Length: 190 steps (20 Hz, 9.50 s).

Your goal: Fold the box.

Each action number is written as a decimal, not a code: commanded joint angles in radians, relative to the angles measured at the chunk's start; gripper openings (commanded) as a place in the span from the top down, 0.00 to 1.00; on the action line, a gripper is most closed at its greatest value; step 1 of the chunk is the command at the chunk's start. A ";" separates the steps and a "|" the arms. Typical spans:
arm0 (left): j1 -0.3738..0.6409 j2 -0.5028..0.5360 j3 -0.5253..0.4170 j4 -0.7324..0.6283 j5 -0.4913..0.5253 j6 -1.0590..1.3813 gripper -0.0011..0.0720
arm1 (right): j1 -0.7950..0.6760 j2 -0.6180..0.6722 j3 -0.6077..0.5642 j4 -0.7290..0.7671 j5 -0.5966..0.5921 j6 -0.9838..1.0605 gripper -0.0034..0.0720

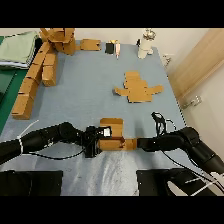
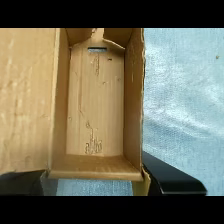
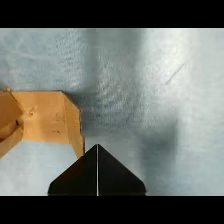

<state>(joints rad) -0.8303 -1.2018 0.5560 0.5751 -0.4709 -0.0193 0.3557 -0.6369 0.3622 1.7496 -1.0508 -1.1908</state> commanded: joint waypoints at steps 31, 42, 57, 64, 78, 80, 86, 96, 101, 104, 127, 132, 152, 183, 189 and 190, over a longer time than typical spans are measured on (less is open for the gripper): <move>0.001 0.000 0.001 0.001 0.000 0.001 0.17 | 0.001 -0.127 -0.004 0.204 0.093 -0.229 0.95; 0.001 0.000 0.001 0.001 0.000 0.001 0.17 | 0.002 -0.055 0.015 0.275 0.047 -0.237 0.95; 0.001 0.000 0.001 0.001 0.000 0.001 0.17 | 0.058 -0.115 0.066 0.336 0.116 -0.313 0.53; 0.001 0.000 0.001 0.001 0.000 0.001 0.17 | 0.089 -0.150 0.144 0.247 0.072 -0.274 0.53; 0.001 0.000 0.001 0.001 0.000 0.001 0.17 | 0.089 -0.138 0.164 0.180 -0.034 -0.171 0.53; 0.001 0.000 0.001 0.001 0.000 0.001 0.17 | 0.089 -0.139 0.180 0.190 -0.034 -0.171 0.53; 0.001 0.000 0.001 0.001 0.000 0.001 0.17 | 0.095 -0.149 0.199 0.192 -0.027 -0.179 0.51; 0.001 0.000 0.001 0.001 0.000 0.001 0.17 | 0.220 -0.266 0.225 0.109 0.021 -0.030 0.32; 0.001 0.000 0.001 0.001 0.000 0.001 0.17 | 0.340 -0.323 0.297 -0.016 -0.019 0.151 0.33; 0.001 0.000 0.001 0.001 0.000 0.001 0.17 | 0.388 -0.377 0.338 -0.087 -0.060 0.244 0.33; 0.001 0.000 0.001 0.001 0.000 0.000 0.17 | 0.482 -0.620 0.480 -0.182 -0.179 0.296 0.95; 0.001 0.000 0.001 0.001 0.000 0.000 0.17 | 0.488 -0.620 0.480 -0.182 -0.175 0.292 0.95; 0.001 -0.008 0.000 0.002 -0.018 0.000 0.64 | 0.488 -0.620 0.480 -0.152 -0.135 0.293 0.72; 0.001 -0.008 0.000 0.001 -0.019 0.001 0.65 | 0.485 -0.564 0.480 -0.156 -0.162 0.309 0.21; 0.001 -0.008 0.000 0.001 -0.019 0.001 0.65 | 0.485 -0.513 0.485 -0.156 -0.163 0.309 0.21; 0.001 -0.008 0.000 0.001 -0.019 0.001 0.65 | 0.485 -0.507 0.486 -0.156 -0.163 0.309 0.21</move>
<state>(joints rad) -0.8291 -1.2091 0.5560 0.5762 -0.4896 -0.0185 0.8410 -1.1629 0.8459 1.5951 -1.2125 -0.8825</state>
